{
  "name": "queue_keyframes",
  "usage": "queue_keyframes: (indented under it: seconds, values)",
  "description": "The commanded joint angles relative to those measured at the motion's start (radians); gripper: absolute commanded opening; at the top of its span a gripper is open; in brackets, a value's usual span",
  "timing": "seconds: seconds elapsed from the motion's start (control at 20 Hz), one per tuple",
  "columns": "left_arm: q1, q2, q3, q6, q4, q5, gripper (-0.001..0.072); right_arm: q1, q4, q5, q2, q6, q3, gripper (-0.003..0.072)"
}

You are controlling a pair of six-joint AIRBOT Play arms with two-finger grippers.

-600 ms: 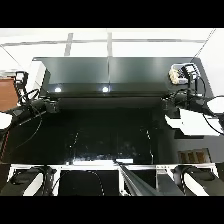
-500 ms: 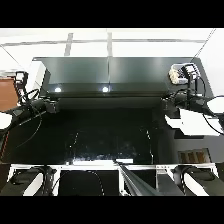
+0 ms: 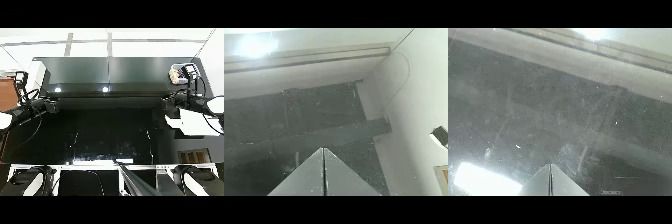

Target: Fold the box and place the chain.

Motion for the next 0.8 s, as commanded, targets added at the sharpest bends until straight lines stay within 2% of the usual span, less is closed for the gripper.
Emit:
queue_keyframes:
  seconds: [0.0, 0.2, 0.3, 0.4, 0.45, 0.5, 0.55, 0.65, 0.7, 0.75]
  values:
    - [0.000, 0.001, -0.001, 0.000, 0.000, 0.000, 0.0026, 0.001, 0.002, -0.003, 0.000, 0.000, 0.000, 0.0017]
    - [0.000, 0.001, -0.001, 0.000, -0.002, 0.031, 0.0025, 0.001, 0.021, -0.008, 0.000, 0.001, 0.000, 0.0016]
    - [-0.001, -0.003, -0.001, 0.001, -0.007, 0.040, 0.0025, 0.001, 0.110, -0.008, 0.000, 0.001, 0.000, 0.0016]
    - [-0.002, -0.031, -0.001, 0.000, -0.006, 0.093, 0.0030, 0.001, 0.238, 0.006, 0.000, -0.002, -0.001, 0.0017]
    - [-0.002, -0.046, -0.001, 0.000, -0.006, 0.113, 0.0173, 0.005, 0.268, -0.029, -0.005, -0.007, -0.001, 0.0104]
    - [-0.006, -0.065, 0.000, -0.003, -0.008, 0.145, 0.0642, 0.005, 0.272, -0.052, -0.012, 0.009, -0.001, 0.0525]
    - [-0.012, -0.084, 0.005, -0.010, -0.010, 0.162, 0.0714, 0.005, 0.271, -0.055, -0.023, 0.012, 0.000, 0.0712]
    - [-0.012, -0.122, 0.042, -0.009, -0.002, 0.103, 0.0714, -0.011, 0.241, -0.047, -0.042, 0.050, 0.001, 0.0711]
    - [-0.012, -0.137, 0.061, -0.029, -0.002, 0.071, 0.0713, -0.048, 0.155, -0.045, -0.045, 0.180, 0.015, 0.0710]
    - [-0.012, -0.148, 0.078, -0.057, -0.001, 0.042, 0.0713, -0.108, 0.007, -0.023, -0.052, 0.330, 0.047, 0.0710]
